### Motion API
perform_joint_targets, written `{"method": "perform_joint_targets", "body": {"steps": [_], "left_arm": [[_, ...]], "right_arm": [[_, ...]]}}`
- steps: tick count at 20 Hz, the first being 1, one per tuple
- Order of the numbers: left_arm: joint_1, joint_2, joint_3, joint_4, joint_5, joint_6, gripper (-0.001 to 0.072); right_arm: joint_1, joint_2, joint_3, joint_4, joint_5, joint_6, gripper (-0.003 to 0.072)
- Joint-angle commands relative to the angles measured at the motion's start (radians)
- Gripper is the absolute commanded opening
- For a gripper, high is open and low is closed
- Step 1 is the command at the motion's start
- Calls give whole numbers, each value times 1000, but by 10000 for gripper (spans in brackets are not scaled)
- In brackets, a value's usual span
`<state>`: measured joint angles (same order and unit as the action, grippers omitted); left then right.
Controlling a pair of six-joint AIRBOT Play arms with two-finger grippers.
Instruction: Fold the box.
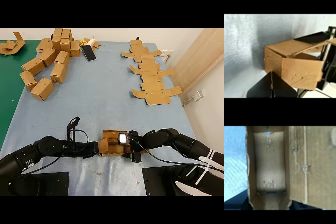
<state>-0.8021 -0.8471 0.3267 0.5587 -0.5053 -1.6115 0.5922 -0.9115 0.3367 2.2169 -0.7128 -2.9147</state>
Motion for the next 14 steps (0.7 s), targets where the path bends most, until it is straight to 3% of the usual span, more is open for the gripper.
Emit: {"method": "perform_joint_targets", "body": {"steps": [1,10,11,12,14], "left_arm": [[-55,-1,46,184,34,-264,4],[-31,-1,48,198,-3,-278,13],[-13,0,48,198,-8,-272,112],[7,0,48,201,-19,-270,323],[46,0,48,208,-55,-254,305]], "right_arm": [[0,1,1,0,0,0,507],[0,1,1,0,0,0,506],[0,1,1,0,0,0,507],[0,1,1,0,0,0,507],[0,1,1,0,0,0,506]]}}
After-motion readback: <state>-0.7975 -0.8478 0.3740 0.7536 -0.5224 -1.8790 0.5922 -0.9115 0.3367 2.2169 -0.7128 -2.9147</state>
